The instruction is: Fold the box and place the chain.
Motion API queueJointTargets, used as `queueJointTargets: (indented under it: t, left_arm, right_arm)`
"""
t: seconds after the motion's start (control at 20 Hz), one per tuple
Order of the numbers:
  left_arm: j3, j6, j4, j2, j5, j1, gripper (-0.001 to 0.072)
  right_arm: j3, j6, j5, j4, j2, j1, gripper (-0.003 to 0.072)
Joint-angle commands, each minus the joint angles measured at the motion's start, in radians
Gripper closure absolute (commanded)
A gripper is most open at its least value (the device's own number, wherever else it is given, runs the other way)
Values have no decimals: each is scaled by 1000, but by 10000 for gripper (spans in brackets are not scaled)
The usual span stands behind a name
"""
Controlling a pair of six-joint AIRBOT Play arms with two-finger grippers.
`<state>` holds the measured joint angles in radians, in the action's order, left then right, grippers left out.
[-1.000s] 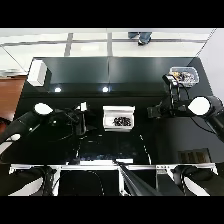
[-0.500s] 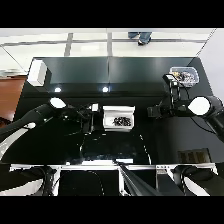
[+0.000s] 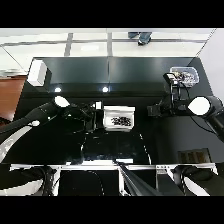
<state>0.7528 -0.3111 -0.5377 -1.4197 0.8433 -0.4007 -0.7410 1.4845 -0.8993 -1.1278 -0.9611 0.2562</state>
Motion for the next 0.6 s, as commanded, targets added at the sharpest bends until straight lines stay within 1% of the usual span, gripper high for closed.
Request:
queueJointTargets:
  t: [0.0, 0.05, 0.1, 0.15, 0.2, 0.25, 0.3, 0.35, 0.4, 0.5, 0.55]
  left_arm:
    - [3, -2, -5, -3, -5, -15, -2]
    - [3, -2, -5, -3, -5, -16, 25]
    - [3, -2, -5, -3, -5, -16, 85]
    - [3, -2, -5, -3, -5, -16, 243]
    - [3, -2, -5, -3, -5, -18, 355]
    - [3, -3, -5, -3, -5, -18, 365]
    - [3, -3, -5, -3, -5, -18, 365]
    - [3, -3, -5, -3, -5, -18, 365]
    - [3, -2, -5, -3, -5, -18, 365]
    - [3, -2, -5, -3, -5, -18, 364]
    - [3, -2, -5, -3, -5, -18, 365]
  right_arm:
    - [0, 0, 21, 0, 0, 0, 675]
    - [0, 0, 31, 0, 0, 0, 675]
    - [0, 0, 44, 0, 0, 0, 675]
    - [0, 0, 58, 0, 0, 0, 676]
    - [0, 4, 74, 1, -2, 0, 675]
    - [0, 43, 93, 2, -4, 0, 659]
    - [0, 98, 119, 18, -13, 0, 381]
    - [0, 109, 147, 63, -26, 0, 98]
    - [-1, 105, 186, 127, -42, 0, 72]
    - [-2, 19, 267, 306, -81, 1, 76]
    - [-2, -34, 284, 388, -103, 3, 76]
